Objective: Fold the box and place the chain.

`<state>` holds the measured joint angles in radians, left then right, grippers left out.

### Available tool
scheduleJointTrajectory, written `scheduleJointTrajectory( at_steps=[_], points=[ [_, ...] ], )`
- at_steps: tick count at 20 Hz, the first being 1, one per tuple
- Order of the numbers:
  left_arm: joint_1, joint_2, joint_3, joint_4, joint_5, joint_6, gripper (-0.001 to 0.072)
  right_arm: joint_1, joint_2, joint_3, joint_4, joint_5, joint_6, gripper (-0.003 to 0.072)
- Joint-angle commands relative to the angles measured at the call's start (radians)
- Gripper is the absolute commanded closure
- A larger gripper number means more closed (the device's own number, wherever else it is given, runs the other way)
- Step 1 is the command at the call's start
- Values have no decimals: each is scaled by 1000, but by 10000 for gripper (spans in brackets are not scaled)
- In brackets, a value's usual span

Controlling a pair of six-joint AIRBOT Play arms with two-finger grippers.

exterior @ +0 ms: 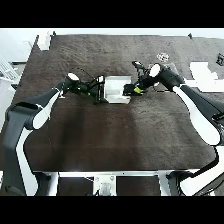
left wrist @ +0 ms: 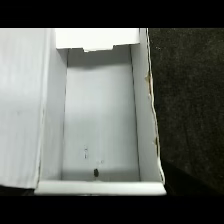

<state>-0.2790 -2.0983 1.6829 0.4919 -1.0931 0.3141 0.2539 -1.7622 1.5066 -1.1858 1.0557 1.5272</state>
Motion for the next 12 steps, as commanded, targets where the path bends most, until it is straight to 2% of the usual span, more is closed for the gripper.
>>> scheduleJointTrajectory(
  at_steps=[1, 4, 12],
  points=[
    [1, 0, 0, 1, 0, -1, 231, 8, 0, 2, -82, 8, 102, 176],
    [1, 0, 0, 1, 1, -1, 231, 19, 0, 2, -181, 10, 193, 176],
    [1, 0, 0, 1, 1, 0, 230, 96, 0, 52, -330, 19, 314, 182]
  ],
)
